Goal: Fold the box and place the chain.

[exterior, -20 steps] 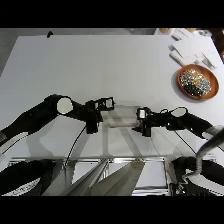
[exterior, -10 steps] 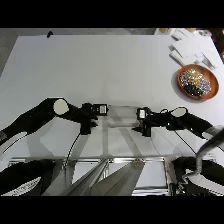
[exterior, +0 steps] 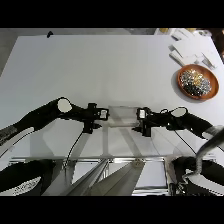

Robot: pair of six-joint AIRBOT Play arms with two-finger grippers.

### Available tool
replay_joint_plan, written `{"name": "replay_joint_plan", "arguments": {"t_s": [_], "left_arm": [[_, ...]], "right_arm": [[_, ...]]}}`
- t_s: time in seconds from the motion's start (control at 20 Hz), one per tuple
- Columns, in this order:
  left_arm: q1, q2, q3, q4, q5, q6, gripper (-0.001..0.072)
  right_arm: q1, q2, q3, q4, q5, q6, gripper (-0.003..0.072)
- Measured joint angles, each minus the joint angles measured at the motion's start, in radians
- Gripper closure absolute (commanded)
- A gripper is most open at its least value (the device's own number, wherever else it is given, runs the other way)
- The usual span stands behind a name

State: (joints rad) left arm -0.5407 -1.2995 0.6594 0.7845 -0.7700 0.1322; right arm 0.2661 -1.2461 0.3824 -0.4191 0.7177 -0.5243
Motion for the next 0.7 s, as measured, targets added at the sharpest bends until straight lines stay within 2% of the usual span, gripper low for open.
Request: {"name": "replay_joint_plan", "arguments": {"t_s": [0.2,0.25,0.3,0.65,0.7], "left_arm": [[0.018,-0.01,0.0,-0.022,0.018,0.014,0.0302],[0.022,-0.011,0.0,-0.027,0.018,0.015,0.032],[0.022,-0.012,0.0,-0.034,0.019,0.016,0.0372],[-0.024,-0.029,0.0,-0.112,0.019,0.042,0.0383],[-0.028,-0.031,0.0,-0.122,0.016,0.045,0.0418]], "right_arm": [[0.0,0.0,0.0,0.0,0.0,0.0,0.0258],[0.0,0.0,0.0,0.0,0.0,0.0,0.0258],[0.0,0.0,0.0,0.0,0.0,0.0,0.0258],[0.0,0.0,0.0,0.0,0.0,0.0,0.0258],[0.0,0.0,0.0,0.0,0.0,0.0,0.0258]]}}
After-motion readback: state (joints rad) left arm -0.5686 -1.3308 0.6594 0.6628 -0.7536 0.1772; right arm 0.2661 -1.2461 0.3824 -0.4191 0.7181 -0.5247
